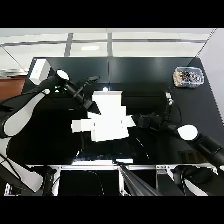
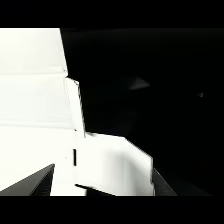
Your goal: Fold the box and place the chain.
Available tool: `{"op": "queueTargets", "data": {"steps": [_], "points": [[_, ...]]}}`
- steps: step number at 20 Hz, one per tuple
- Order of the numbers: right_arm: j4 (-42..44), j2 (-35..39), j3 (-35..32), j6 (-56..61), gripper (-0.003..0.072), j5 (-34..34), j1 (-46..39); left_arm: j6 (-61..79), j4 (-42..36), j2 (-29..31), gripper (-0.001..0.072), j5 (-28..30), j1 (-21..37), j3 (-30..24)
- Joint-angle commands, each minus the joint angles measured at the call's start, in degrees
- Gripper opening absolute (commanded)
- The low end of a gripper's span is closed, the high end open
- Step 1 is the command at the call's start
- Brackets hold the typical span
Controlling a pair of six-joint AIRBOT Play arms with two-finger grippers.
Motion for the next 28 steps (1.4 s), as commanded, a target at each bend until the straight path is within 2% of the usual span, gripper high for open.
{"op": "queueTargets", "data": {"steps": [1, 3, 4, 6, 8, 11, 15, 17, 21, 25, 28], "points": [[-19.15, 0.74, 8.79, -0.09, 0.0697, 19.30, -7.08, -0.39, -0.20, 4.17, 0.0021, 0.22, 0.79, -1.64], [-29.05, 0.74, 14.60, -0.11, 0.0697, 27.85, -10.75, 2.43, -0.81, 9.99, 0.0021, 4.74, 0.22, -8.07], [-32.50, 0.74, 16.24, -0.11, 0.0697, 29.14, -11.80, 6.69, -3.34, 13.94, 0.0021, 9.18, -0.07, -13.38], [-35.34, 0.72, 17.16, -0.09, 0.0698, 27.21, -12.79, 19.23, -10.80, 21.92, 0.0023, 21.03, -0.11, -23.89], [-34.69, 0.72, 17.16, -0.07, 0.0697, 23.39, -12.79, 34.29, -14.25, 26.99, 0.0023, 28.26, -0.37, -30.21], [-28.50, 0.59, 17.09, -1.90, 0.0697, 20.68, -12.24, 52.52, -11.87, 27.54, 0.0023, 29.86, -2.62, -30.93], [-28.63, 0.26, 16.24, -21.27, 0.0697, 21.75, -6.75, 53.55, -7.56, 27.26, 0.0024, 45.79, -9.55, -30.88], [-28.61, -0.11, 14.49, -28.98, 0.0697, 21.75, -3.96, 53.55, -7.34, 26.27, 0.0024, 46.14, -11.08, -30.82], [-28.37, -2.14, 9.84, -41.99, 0.0697, 19.30, 0.76, 53.55, -7.32, 23.71, 0.0024, 41.75, -11.76, -30.82], [-27.15, -5.81, 9.07, -50.12, 0.0697, 19.17, 3.41, 53.59, -5.46, 23.52, 0.0024, 44.37, -11.82, -30.84], [-20.55, -8.87, 9.07, -54.45, 0.0697, 19.26, 4.11, 53.57, -4.48, 23.52, 0.0024, 46.47, -11.80, -30.86]]}}
